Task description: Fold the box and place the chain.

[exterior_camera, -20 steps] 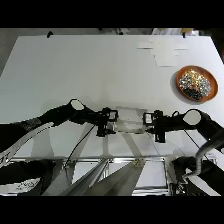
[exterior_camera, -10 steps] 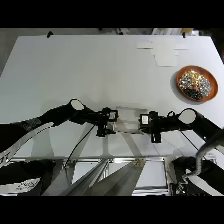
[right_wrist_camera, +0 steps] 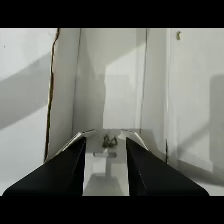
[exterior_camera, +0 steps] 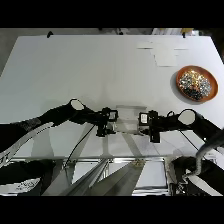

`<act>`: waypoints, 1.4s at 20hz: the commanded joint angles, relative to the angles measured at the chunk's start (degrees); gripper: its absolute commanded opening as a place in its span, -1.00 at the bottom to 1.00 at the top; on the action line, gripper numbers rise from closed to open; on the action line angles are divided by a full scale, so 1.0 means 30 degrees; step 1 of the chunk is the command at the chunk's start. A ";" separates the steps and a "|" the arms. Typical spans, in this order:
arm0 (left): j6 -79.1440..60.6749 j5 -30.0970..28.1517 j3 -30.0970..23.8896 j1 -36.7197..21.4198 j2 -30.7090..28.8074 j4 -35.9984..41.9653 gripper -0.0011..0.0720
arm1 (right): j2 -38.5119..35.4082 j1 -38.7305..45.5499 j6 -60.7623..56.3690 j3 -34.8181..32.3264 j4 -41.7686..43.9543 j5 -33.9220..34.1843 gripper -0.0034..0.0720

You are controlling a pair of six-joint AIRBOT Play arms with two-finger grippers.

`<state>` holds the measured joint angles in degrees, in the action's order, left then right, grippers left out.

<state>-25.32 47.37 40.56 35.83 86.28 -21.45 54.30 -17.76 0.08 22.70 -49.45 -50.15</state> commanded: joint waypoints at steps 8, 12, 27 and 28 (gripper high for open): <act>0.0000 -0.0007 -0.0007 -0.0007 -0.0015 0.0000 -0.36 | -0.5734 0.0029 -1.5999 0.0015 -0.5479 -0.0342 -0.86; 0.0000 -0.0015 -0.0007 -0.0007 -0.0015 0.0000 -0.36 | -0.5836 0.3075 -2.4203 0.0007 -0.7009 -0.0780 -0.86; 0.0000 -0.0007 -0.0007 -0.0007 -0.0015 0.0000 -0.36 | 0.0619 0.6433 -2.5616 -0.0561 -0.2841 -0.3891 -0.86; 0.0000 0.0000 -0.0007 -0.0007 -0.0015 0.0000 -0.36 | 0.1027 0.6433 -2.5267 -0.0554 -0.2113 -0.3891 -0.86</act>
<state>-25.32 47.35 40.56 35.86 86.28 -21.45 54.15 1.43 -77.97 21.08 -60.90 -61.32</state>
